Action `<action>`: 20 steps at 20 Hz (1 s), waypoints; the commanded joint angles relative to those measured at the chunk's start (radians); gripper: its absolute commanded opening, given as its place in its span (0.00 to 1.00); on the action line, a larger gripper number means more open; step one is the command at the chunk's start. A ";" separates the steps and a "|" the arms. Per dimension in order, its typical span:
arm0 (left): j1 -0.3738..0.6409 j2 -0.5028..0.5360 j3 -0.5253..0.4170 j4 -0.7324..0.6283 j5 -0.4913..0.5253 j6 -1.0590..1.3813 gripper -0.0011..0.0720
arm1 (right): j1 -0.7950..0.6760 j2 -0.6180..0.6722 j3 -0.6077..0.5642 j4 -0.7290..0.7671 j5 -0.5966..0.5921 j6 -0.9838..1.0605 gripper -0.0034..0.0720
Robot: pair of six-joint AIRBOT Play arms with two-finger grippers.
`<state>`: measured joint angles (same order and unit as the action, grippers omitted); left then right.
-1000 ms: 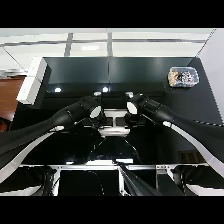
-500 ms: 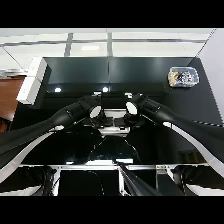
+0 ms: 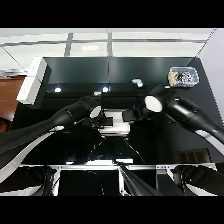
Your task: Fold the box and place the chain.
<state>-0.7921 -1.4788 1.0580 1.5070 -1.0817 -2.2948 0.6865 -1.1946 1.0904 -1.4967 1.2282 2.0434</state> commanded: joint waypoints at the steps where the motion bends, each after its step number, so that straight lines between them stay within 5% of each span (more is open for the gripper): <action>1: 0.001 0.000 0.001 0.000 0.003 0.001 0.05 | -0.014 0.117 0.001 -0.346 -0.029 -0.031 0.60; 3: 0.001 0.000 0.001 0.001 0.004 0.001 0.05 | -0.058 0.118 0.000 -0.531 -0.039 -0.016 0.60; 5: 0.001 0.000 0.001 0.000 0.003 0.001 0.05 | -0.161 0.103 -0.006 -0.565 -0.088 -0.013 0.63; 6: 0.001 0.000 0.001 0.000 0.003 0.001 0.05 | -0.226 0.094 -0.015 -0.562 -0.129 -0.009 0.85; 7: 0.001 0.000 0.001 0.000 0.003 0.001 0.05 | -0.297 0.077 -0.019 -0.551 -0.168 0.010 0.93; 12: 0.000 0.000 0.001 0.003 0.004 0.001 0.05 | -0.624 -0.065 0.010 -0.335 -0.334 0.028 0.92; 18: 0.001 0.000 0.001 0.003 0.003 0.002 0.05 | -0.879 -0.434 0.373 -0.010 -0.208 -0.195 0.92; 20: 0.001 0.000 0.001 0.003 0.003 0.002 0.05 | -0.904 -0.546 0.513 -0.019 -0.152 -0.204 0.92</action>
